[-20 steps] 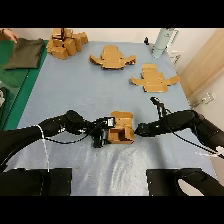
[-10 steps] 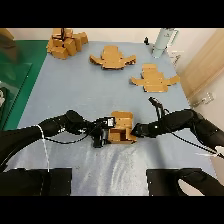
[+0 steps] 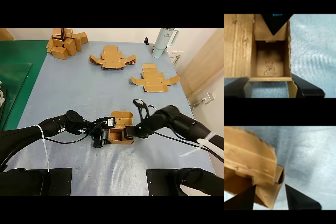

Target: Fold the box.

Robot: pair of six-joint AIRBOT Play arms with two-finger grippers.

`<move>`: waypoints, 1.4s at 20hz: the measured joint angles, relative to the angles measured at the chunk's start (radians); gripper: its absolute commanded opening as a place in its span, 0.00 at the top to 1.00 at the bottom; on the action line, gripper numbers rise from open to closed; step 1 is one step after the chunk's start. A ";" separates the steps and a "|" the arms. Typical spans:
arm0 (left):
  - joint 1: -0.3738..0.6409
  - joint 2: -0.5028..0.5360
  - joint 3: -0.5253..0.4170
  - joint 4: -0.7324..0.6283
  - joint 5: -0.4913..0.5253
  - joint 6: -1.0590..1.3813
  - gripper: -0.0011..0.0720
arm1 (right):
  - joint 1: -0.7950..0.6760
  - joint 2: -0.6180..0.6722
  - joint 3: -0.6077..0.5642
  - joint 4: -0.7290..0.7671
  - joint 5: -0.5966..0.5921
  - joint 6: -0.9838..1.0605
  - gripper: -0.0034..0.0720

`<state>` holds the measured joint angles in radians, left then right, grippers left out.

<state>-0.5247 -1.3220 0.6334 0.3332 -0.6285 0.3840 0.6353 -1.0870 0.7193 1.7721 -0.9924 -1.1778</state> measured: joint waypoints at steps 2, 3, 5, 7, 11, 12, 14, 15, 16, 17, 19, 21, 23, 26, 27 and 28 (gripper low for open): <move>0.000 0.000 0.000 0.000 0.000 0.000 0.30 | 0.060 -0.055 0.055 -0.092 -0.049 0.115 0.21; 0.000 0.000 0.000 0.000 0.000 0.000 0.30 | 0.086 -0.084 0.082 -0.129 -0.074 0.167 0.21; 0.000 0.000 0.000 0.000 0.000 0.000 0.30 | 0.126 -0.133 0.127 -0.179 -0.107 0.248 0.29; 0.000 0.000 0.000 0.000 0.000 0.000 0.30 | 0.153 -0.174 0.159 -0.214 -0.133 0.312 0.31; 0.000 0.000 0.000 0.000 0.000 0.000 0.30 | 0.176 -0.214 0.188 -0.257 -0.170 0.393 0.72; 0.000 0.000 0.000 0.000 0.000 -0.002 0.30 | 0.179 -0.218 0.191 -0.270 -0.178 0.404 0.94; 0.000 0.000 0.000 0.000 0.000 -0.004 0.30 | 0.181 -0.223 0.196 -0.282 -0.188 0.423 0.95; 0.000 0.000 0.000 0.000 0.000 -0.003 0.30 | 0.182 -0.225 0.196 -0.284 -0.190 0.426 0.95; 0.000 0.000 0.000 0.000 0.000 -0.002 0.30 | 0.183 -0.226 0.197 -0.285 -0.193 0.427 0.85; 0.000 0.000 0.000 0.001 0.000 0.002 0.30 | 0.184 -0.226 0.198 -0.287 -0.199 0.426 0.51; 0.000 0.000 0.000 0.000 0.000 0.002 0.30 | 0.187 -0.227 0.198 -0.277 -0.213 0.425 0.39; 0.000 0.000 0.000 0.000 0.001 0.002 0.30 | 0.184 -0.227 0.199 -0.289 -0.229 0.426 0.39; 0.000 0.000 0.000 0.000 0.000 0.002 0.30 | 0.186 -0.225 0.199 -0.285 -0.236 0.425 0.39; 0.000 0.000 0.000 0.000 0.000 0.001 0.30 | 0.185 -0.212 0.199 -0.284 -0.243 0.422 0.39; 0.000 0.000 0.000 0.000 0.000 0.001 0.30 | 0.186 -0.202 0.199 -0.280 -0.244 0.422 0.39; 0.000 0.000 0.000 0.000 0.000 0.001 0.30 | 0.186 -0.188 0.201 -0.279 -0.246 0.422 0.39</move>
